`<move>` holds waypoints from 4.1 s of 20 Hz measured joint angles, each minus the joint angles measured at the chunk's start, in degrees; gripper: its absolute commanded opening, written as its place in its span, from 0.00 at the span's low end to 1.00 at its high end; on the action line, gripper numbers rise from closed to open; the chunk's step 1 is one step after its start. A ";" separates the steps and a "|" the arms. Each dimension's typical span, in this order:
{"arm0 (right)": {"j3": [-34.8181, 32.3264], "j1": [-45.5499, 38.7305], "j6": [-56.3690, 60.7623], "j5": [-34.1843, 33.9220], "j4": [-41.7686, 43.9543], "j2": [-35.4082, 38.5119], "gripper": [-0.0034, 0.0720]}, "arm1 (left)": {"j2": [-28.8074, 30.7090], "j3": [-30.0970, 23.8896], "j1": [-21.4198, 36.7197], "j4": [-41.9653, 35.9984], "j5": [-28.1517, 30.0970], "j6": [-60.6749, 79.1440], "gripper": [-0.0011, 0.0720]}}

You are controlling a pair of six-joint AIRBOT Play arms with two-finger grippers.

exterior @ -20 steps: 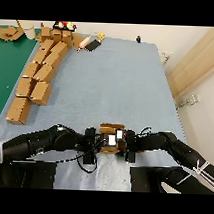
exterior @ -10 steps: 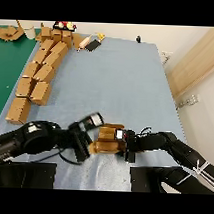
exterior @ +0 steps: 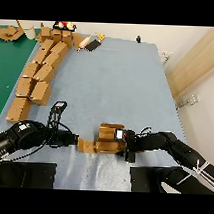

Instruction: Fold the box.

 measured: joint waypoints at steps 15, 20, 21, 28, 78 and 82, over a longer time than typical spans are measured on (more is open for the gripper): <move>0.00 0.00 0.00 0.00 0.00 0.00 0.60 | -8.50 -0.81 -3.34 -13.29 6.58 3.02 0.03; 0.00 0.00 0.00 -0.02 0.00 0.00 0.60 | -8.81 -0.92 -4.50 -19.56 7.89 8.33 0.03; 0.00 0.00 -0.02 -0.02 0.00 0.00 0.60 | -8.83 -0.94 -5.09 -20.31 8.31 8.74 0.03; 0.00 0.00 0.00 -0.02 0.02 0.00 0.60 | -8.94 -1.01 -10.82 -24.72 14.84 10.12 0.03; 0.00 0.00 0.00 -0.17 0.85 -0.07 0.60 | -16.81 9.77 -10.03 -18.69 9.60 6.34 0.61; 0.00 0.00 0.00 -0.17 0.85 -0.07 0.60 | -20.35 14.27 -11.67 -11.78 6.03 1.53 0.61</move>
